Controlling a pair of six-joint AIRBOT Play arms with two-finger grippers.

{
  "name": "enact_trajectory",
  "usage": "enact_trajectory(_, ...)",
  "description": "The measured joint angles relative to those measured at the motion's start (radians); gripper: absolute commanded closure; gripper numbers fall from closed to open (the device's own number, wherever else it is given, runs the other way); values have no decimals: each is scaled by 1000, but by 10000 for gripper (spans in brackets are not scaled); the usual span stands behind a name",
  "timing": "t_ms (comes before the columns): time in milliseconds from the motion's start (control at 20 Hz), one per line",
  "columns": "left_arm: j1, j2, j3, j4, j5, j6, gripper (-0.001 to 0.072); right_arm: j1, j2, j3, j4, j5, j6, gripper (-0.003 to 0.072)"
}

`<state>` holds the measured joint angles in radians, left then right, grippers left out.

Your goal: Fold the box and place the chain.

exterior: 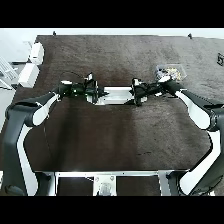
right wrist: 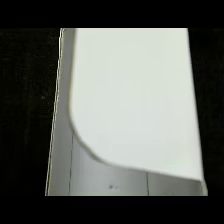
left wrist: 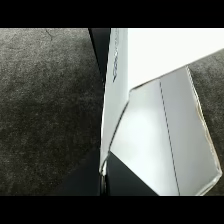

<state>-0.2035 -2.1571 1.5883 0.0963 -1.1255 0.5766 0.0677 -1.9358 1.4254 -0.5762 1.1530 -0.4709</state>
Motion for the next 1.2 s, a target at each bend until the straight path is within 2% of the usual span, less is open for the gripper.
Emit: enact_trajectory(1200,-1,0,0,0,0,0,687,-32,-72,48,52,104,0,60)
